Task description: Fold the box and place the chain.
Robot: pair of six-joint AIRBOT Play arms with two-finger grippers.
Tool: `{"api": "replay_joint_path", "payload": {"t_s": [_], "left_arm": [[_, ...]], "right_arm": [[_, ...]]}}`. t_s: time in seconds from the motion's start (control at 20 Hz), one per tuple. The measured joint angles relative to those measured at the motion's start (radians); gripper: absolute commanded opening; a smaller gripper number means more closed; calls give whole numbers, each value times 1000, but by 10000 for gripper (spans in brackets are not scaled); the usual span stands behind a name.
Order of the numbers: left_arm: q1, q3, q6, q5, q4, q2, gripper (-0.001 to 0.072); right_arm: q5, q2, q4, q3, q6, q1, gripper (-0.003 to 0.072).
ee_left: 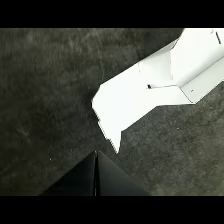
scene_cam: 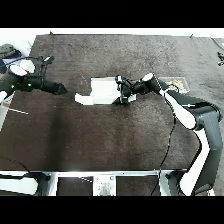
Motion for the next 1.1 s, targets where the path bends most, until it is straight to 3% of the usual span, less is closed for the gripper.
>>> {"api": "replay_joint_path", "payload": {"t_s": [0.3, 1.1], "left_arm": [[18, -56, -55, 38, -58, -12, 9], [-39, -68, -58, 57, -288, -218, 10]], "right_arm": [[0, 0, 0, 0, 0, 0, 374], [0, 0, 0, 0, 0, 0, 374]]}}
